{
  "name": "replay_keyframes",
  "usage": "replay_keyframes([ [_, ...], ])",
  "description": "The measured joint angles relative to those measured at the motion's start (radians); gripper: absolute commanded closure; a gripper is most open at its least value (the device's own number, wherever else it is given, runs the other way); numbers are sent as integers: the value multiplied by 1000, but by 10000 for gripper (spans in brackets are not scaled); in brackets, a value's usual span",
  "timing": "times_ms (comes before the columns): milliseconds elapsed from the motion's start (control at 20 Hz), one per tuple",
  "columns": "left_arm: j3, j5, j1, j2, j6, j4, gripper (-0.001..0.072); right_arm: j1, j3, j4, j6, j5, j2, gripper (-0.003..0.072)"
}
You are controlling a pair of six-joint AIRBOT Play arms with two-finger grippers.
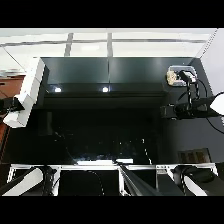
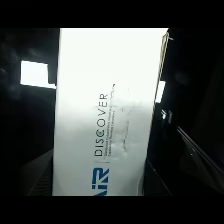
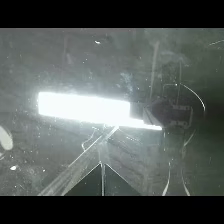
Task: Fold the box and place the chain.
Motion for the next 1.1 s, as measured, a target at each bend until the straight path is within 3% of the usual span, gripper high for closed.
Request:
replay_keyframes([
  [600,-14,173,42,-110,97,46,353,0,0,2,0,-37,0,666],
  [650,-14,186,42,-114,105,33,319,0,0,2,0,-41,0,666],
  [750,-14,208,42,-122,117,11,-3,0,0,2,0,-50,0,665],
  [950,-5,212,42,-135,124,-35,-10,0,0,2,0,-60,0,665],
  [1100,65,159,42,-135,125,-112,16,0,0,10,0,-69,0,665],
])
